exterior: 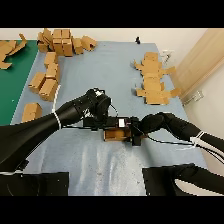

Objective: Fold the box.

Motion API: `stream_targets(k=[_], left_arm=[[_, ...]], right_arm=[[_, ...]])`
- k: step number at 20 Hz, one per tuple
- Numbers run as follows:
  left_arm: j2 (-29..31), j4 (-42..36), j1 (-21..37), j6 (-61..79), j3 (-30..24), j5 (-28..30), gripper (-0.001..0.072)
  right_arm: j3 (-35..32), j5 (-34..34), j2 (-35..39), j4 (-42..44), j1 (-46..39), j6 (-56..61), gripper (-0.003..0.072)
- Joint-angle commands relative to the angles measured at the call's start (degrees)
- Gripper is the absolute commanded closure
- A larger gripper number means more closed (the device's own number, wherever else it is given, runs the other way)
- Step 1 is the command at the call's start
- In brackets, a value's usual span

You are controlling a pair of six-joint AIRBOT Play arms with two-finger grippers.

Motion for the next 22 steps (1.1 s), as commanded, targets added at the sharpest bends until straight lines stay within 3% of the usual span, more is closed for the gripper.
stream_targets(k=[1, 3, 5, 9, 12, 15, 19, 22], left_arm=[[0.6, 0.1, 0.1, 0.7, 0.3, 0.4, 0.0539], [1.3, 0.9, 0.1, 1.5, 0.4, 0.6, 0.0542], [1.8, 2.4, 0.1, 3.8, 0.4, -0.5, 0.0698], [3.1, 8.0, 0.5, 8.2, -1.2, -2.8, 0.0698], [6.3, 7.6, 5.4, 15.0, -9.4, 0.1, 0.0699], [7.8, -5.9, 15.6, 41.6, -16.9, 8.1, 0.0698], [5.2, -34.1, 28.7, 81.8, -16.3, 15.8, 0.0697], [5.1, -34.2, 31.8, 92.5, -15.0, 21.8, 0.0698]], right_arm=[[0.0, 0.0, 0.1, 0.0, 0.0, 0.0, 0.0187], [0.0, 0.0, 0.1, 0.0, 0.0, 0.0, 0.0187], [0.0, 0.0, 0.1, 0.0, 0.0, 0.0, 0.0187], [0.0, 0.0, 0.1, 0.0, 0.0, 0.0, 0.0187], [0.0, 0.0, 0.1, 0.0, 0.0, 0.0, 0.0187], [0.0, 0.0, 0.1, 0.0, 0.0, 0.0, 0.0187], [0.0, 0.1, 0.1, 0.0, 0.0, 0.0, 0.0187], [0.0, 0.0, 0.1, 0.0, 0.0, 0.0, 0.0187]])
